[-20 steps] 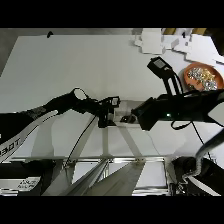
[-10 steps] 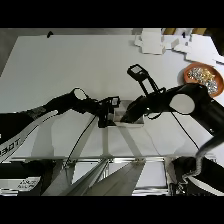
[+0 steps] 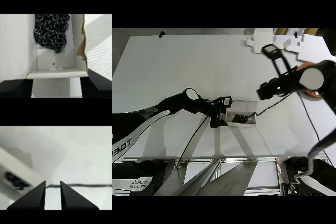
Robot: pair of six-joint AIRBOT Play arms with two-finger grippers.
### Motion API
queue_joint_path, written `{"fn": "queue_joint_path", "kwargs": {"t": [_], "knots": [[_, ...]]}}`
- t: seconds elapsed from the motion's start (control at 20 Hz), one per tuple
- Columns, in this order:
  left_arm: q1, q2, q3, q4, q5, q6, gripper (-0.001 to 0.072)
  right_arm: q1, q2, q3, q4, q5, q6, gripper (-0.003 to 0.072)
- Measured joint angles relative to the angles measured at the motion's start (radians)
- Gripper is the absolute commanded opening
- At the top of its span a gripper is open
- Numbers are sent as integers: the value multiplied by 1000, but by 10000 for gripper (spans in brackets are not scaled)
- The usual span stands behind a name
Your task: Fold the box and place the chain.
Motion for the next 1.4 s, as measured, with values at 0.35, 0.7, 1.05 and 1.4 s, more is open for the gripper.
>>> {"fn": "queue_joint_path", "kwargs": {"t": [0.35, 0.7, 1.05, 1.4], "knots": [[0, 0, 0, 0, 0, 0, 336, -202, -156, -97, -60, -21, -1, 377], [0, 0, 0, 0, 0, 0, 336, -228, -300, -126, -65, -49, -2, 370], [0, 0, 0, 0, 0, 0, 336, -230, -364, -129, -67, -75, -2, 194], [0, 0, 0, 0, 0, 0, 336, -224, -343, -130, -72, -66, -9, 20]]}}
